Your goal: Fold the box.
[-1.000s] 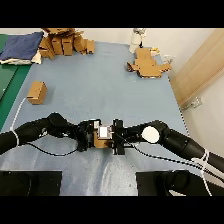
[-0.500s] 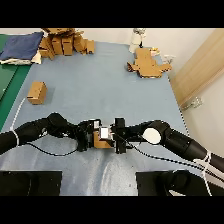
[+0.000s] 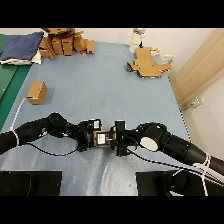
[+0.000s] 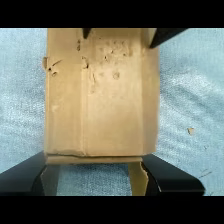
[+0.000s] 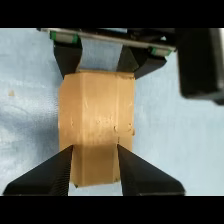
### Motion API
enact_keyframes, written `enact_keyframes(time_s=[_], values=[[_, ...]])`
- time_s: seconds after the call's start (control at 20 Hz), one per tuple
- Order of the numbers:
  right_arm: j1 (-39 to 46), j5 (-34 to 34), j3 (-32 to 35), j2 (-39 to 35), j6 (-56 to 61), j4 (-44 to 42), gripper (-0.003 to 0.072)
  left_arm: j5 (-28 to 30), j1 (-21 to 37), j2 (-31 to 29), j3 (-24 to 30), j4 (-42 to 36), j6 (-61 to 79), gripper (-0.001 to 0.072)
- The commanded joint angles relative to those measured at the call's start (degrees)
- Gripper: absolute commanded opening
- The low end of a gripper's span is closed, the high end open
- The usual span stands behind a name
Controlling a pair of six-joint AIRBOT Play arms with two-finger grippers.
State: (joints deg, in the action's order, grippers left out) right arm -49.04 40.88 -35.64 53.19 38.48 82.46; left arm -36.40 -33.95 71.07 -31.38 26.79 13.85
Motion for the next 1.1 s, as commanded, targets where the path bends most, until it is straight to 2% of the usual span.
enact_keyframes(time_s=[0.0,0.2,0.3,0.55,0.7,0.75,0.95,1.0,1.05], values=[[-2.47,-0.87,0.22,-0.07,12.85,14.32,0.0459,-0.02,0.02,0.00,0.02,0.02,0.02,0.0305],[-6.03,1.36,0.24,-0.04,17.94,16.13,0.0458,0.00,0.02,0.00,0.02,0.02,0.02,0.0305],[-7.17,2.10,0.24,0.00,20.96,16.85,0.0415,0.00,0.02,0.00,0.02,0.02,0.02,0.0305],[-7.15,2.23,0.24,-0.02,22.62,17.57,0.0415,-0.02,0.02,0.00,0.02,0.02,0.02,0.0305],[-7.15,2.32,0.24,-0.04,22.62,17.49,0.0345,-0.07,0.02,0.00,0.02,0.02,0.02,0.0305],[-7.15,2.40,0.24,-0.04,22.60,17.20,0.0277,-0.07,0.02,0.00,0.02,0.02,0.02,0.0305],[-7.15,2.78,0.24,-0.04,22.60,16.55,0.0265,-0.04,0.02,0.02,0.02,0.02,0.02,0.0305],[-7.15,3.04,0.24,-0.04,22.56,16.55,0.0218,-0.04,0.02,0.00,0.02,0.02,0.02,0.0305],[-7.15,3.26,0.24,-0.04,22.56,16.52,0.0218,-0.04,0.02,0.00,0.02,0.02,0.02,0.0304]])
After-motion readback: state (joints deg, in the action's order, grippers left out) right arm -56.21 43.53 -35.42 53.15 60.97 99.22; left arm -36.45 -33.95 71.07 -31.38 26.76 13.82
